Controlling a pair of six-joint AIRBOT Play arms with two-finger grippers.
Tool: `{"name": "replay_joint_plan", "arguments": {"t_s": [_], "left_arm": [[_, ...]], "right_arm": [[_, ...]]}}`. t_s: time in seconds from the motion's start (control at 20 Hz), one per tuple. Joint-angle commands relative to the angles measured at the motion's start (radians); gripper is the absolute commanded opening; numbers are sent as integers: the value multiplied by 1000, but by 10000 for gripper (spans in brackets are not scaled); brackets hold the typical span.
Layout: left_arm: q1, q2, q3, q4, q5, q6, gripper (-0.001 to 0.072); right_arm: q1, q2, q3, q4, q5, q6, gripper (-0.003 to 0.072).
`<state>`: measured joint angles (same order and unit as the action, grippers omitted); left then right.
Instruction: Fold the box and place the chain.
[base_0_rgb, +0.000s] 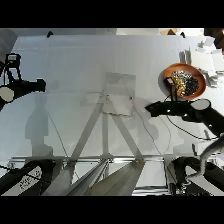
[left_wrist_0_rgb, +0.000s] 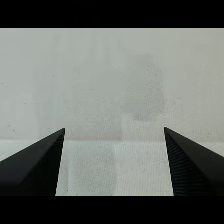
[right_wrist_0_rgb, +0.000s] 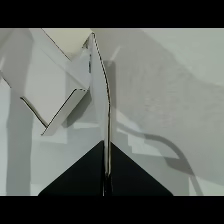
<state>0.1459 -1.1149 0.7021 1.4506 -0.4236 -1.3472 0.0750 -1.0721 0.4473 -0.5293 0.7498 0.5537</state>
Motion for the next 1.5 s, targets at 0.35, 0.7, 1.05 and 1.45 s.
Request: {"name": "replay_joint_plan", "arguments": {"t_s": [0.35, 0.7, 1.05, 1.45], "left_arm": [[0, 1, 0, 0, 0, 0, 697], [-3, -4, 0, -32, 31, -51, 695], [-264, -5, 3, -100, -85, 143, 501], [-374, -116, 295, -304, -320, 312, 517]], "right_arm": [[122, 0, -29, 59, -85, -11, 11], [122, 0, -29, 59, -81, -11, 11], [122, 0, -29, 59, -81, -11, 11], [122, 0, -29, 59, -81, -11, 11]]}}
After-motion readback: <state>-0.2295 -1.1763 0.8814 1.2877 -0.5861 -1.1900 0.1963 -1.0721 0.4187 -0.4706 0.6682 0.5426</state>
